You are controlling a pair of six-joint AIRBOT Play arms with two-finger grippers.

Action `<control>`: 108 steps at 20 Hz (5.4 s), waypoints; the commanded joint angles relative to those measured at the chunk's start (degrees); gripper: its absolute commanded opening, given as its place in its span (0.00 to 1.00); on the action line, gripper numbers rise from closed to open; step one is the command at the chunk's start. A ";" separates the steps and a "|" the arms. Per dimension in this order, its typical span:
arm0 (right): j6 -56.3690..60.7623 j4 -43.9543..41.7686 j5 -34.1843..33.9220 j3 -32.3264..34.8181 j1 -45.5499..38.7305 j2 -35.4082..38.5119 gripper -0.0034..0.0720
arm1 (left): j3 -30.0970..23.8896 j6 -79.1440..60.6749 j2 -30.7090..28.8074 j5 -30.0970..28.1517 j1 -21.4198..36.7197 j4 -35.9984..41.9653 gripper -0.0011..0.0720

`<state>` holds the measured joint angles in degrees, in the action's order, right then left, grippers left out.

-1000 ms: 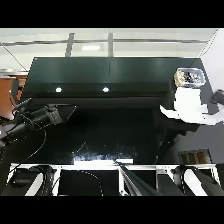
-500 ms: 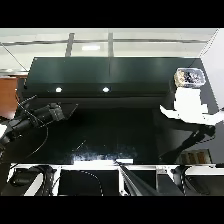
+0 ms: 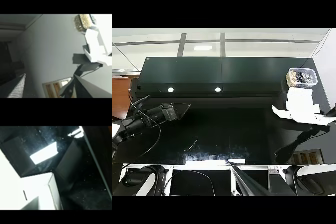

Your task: Fold the box and place the chain.

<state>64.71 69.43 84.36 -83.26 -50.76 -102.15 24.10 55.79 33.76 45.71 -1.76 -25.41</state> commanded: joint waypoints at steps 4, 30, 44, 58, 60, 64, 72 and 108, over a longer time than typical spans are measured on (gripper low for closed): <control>-3.56 -9.38 4.74 -0.33 0.20 -0.04 0.12 | 0.00 -0.07 0.04 0.07 -0.04 0.07 0.99; -38.62 -61.40 -29.62 70.38 51.89 56.85 0.06 | -1.92 0.13 1.53 7.67 -0.04 -0.13 0.99; -33.79 -59.60 -31.95 70.79 55.47 56.85 0.06 | 4.24 -19.98 40.28 18.64 -1.60 7.19 0.99; -26.23 -53.92 -32.59 70.79 55.47 56.85 0.06 | 22.10 -33.59 60.17 34.29 -11.08 -2.73 0.82; -25.83 -53.92 -32.54 70.79 55.47 56.85 0.06 | 22.93 -35.93 60.15 33.97 -11.32 -2.67 0.53; -25.88 -53.62 -31.74 70.79 55.47 56.85 0.06 | 25.33 -36.33 60.28 34.14 -11.87 -2.67 0.18; -26.21 -52.65 -33.20 70.47 55.41 56.85 0.15 | 28.59 -38.95 60.41 34.62 -12.17 -2.73 0.05; -43.54 -18.40 -34.05 60.46 71.43 56.61 1.00 | 17.64 -68.57 47.32 1.22 -24.92 -7.58 0.05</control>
<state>21.21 51.00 51.99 -25.91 18.74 -45.54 41.76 -12.73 81.03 47.40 -26.68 -32.84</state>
